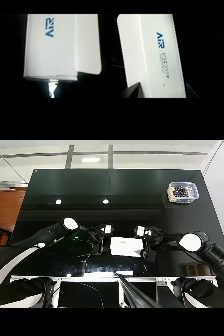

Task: Fold the box and place the chain.

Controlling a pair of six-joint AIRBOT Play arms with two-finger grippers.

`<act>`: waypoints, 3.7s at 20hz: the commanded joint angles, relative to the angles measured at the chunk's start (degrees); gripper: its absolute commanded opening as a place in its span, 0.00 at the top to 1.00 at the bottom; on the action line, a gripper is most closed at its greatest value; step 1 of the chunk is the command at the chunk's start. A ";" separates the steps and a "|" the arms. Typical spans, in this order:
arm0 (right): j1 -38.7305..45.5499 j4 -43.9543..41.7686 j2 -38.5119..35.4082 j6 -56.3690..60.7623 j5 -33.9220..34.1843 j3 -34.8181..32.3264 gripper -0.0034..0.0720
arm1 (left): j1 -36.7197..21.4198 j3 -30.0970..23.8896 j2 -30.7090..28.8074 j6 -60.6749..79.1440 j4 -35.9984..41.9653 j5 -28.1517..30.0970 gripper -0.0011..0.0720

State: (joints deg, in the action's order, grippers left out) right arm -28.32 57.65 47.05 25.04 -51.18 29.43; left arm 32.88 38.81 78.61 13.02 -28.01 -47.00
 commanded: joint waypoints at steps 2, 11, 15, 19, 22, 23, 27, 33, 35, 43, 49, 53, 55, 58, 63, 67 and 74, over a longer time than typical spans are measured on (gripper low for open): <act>-0.02 -0.63 0.74 -0.04 0.09 0.72 0.02 | 0.04 0.02 0.04 0.02 -0.02 0.02 0.60; -1.79 0.13 0.72 -0.07 -8.74 3.50 0.02 | 0.04 0.02 0.04 0.02 -0.02 0.02 0.60; -6.21 7.87 1.73 6.45 -0.04 3.21 0.02 | 0.04 0.02 0.04 0.02 -0.02 0.04 0.60; -6.69 7.26 3.08 6.45 1.40 3.30 0.02 | 0.04 0.02 0.04 0.02 -0.02 0.04 0.60; -6.69 7.15 2.36 6.47 -1.90 5.60 0.02 | 0.04 0.02 0.04 0.02 -0.02 0.04 0.60; -6.67 7.15 1.79 6.80 -3.52 7.15 0.02 | 0.04 0.02 0.04 0.02 -0.02 0.04 0.60; -6.62 7.15 -0.68 13.33 -10.34 13.81 0.02 | 0.04 0.02 0.04 0.02 -0.02 0.04 0.60; -3.76 7.17 -0.63 14.53 -11.34 13.68 0.02 | 0.04 0.02 0.04 0.02 -0.02 0.04 0.60; -2.75 7.34 -0.11 14.51 -11.61 12.57 0.02 | 0.04 0.02 0.04 0.02 -0.02 0.04 0.60; -5.27 9.42 4.83 13.42 -4.44 8.28 0.02 | 0.04 0.02 0.04 0.02 -0.02 0.04 0.60; -6.19 9.81 5.62 11.80 -4.31 8.24 0.02 | 0.04 0.02 0.04 0.02 -0.02 0.04 0.60; -7.50 9.51 5.64 9.81 -7.23 8.11 0.02 | 0.04 0.02 0.04 0.02 -0.02 0.04 0.60; -7.52 9.92 5.75 9.16 -5.79 7.87 0.02 | 0.04 0.02 0.04 0.02 -0.02 0.04 0.60; -7.52 10.19 6.10 9.03 -3.13 7.43 0.02 | 0.04 0.02 0.04 0.02 -0.02 0.04 0.60; -7.52 10.34 6.71 9.03 -2.56 7.39 0.03 | 0.04 0.02 0.04 0.02 -0.02 0.04 0.60; -7.52 10.27 6.73 9.05 -2.71 7.39 0.22 | 0.04 0.02 0.04 0.02 -0.02 0.04 0.60; -7.52 9.90 6.71 9.22 -5.51 7.41 0.64 | 0.04 0.02 0.04 0.02 -0.02 0.04 0.60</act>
State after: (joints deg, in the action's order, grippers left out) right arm -35.81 67.59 53.76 34.17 -54.81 36.86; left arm 32.88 38.81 78.61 12.95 -27.99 -46.78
